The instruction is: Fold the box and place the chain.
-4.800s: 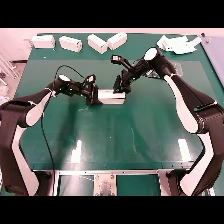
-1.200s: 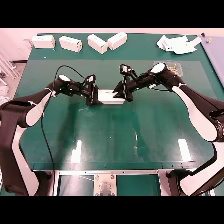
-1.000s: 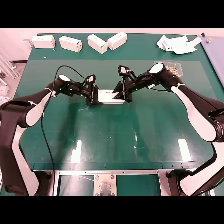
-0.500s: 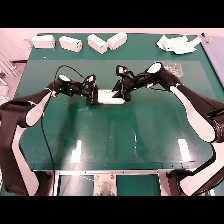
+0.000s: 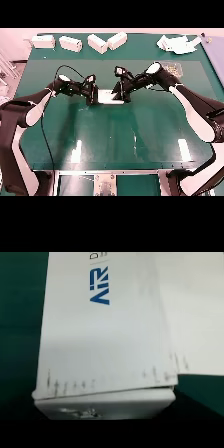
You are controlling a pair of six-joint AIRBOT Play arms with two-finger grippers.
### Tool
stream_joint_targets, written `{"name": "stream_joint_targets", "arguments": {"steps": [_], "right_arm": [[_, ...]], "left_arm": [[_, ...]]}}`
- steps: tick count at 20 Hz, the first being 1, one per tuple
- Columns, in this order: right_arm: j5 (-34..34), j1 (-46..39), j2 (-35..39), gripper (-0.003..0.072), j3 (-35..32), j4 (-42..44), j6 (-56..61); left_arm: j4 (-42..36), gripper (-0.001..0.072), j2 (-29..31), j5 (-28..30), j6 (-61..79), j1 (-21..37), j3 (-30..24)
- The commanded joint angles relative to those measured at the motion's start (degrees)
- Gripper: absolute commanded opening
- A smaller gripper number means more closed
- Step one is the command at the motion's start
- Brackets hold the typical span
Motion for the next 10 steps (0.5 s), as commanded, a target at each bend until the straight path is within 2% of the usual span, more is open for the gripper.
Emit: {"name": "stream_joint_targets", "arguments": {"steps": [1,4,9,10], "right_arm": [[-4.66,0.42,-0.11,0.0472,-0.37,-0.44,0.02],[-6.51,0.50,-0.20,0.0471,-0.33,-1.18,-0.17],[-5.55,0.48,0.39,0.0466,0.57,-1.22,0.11],[-3.56,0.48,0.72,0.0402,0.96,-1.22,0.09]], "left_arm": [[0.00,0.0470,-0.02,0.00,0.00,0.02,0.04],[0.00,0.0470,-0.02,0.00,0.00,0.02,0.04],[0.00,0.0470,-0.02,0.00,0.00,0.02,0.04],[0.00,0.0470,-0.02,0.00,0.00,0.02,0.04]]}}
